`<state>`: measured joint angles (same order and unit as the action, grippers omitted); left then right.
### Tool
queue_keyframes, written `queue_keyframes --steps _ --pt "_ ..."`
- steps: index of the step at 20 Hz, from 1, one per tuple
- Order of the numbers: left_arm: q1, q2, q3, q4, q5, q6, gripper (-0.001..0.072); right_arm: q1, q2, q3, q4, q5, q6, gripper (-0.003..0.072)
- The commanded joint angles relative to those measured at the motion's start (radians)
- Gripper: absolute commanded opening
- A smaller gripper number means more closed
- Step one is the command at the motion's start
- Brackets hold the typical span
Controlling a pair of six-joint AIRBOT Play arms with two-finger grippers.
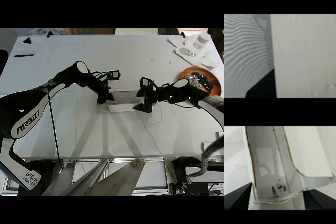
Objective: Fold the box and place the chain.
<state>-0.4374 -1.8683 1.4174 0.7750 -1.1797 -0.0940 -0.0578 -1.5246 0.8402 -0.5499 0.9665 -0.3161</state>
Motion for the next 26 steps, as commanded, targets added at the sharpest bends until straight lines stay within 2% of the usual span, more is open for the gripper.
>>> queue_keyframes --steps 1,10,26 --pt "-0.001 0.001 0.000 0.000 0.000 0.000 0.0017 0.000 -0.055 0.016 -0.019 0.050 -0.008 0.0685" --pt "-0.001 0.001 0.000 0.000 0.001 0.000 0.0017 0.000 -0.064 0.015 0.009 0.072 -0.084 0.0685" --pt "-0.001 0.001 0.000 0.000 0.000 0.000 0.0017 0.000 -0.113 0.014 0.004 0.083 -0.085 0.0685"
